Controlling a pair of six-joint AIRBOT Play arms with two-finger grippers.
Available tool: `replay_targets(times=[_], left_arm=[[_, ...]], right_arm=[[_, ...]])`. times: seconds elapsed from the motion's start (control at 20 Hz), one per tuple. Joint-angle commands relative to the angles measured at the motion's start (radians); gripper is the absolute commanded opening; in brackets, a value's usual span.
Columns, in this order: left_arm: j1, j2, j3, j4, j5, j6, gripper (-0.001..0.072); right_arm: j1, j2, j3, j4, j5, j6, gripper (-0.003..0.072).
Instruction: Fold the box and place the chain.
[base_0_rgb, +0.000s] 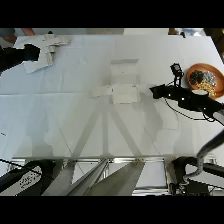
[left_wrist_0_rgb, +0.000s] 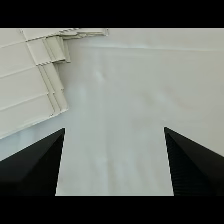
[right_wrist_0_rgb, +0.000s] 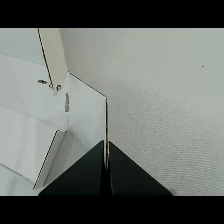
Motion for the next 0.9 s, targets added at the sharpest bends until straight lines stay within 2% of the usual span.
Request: replay_targets(times=[0.0,0.85], left_arm=[[0.0,0.0,0.001,0.0,0.0,0.0,0.0699],[0.0,0.0,0.001,0.0,0.0,0.0,0.0699]], right_arm=[[-0.001,-0.004,-0.014,0.053,0.0,-0.036,0.0014],[-0.001,-0.004,-0.014,0.045,0.037,-0.035,0.0015]])
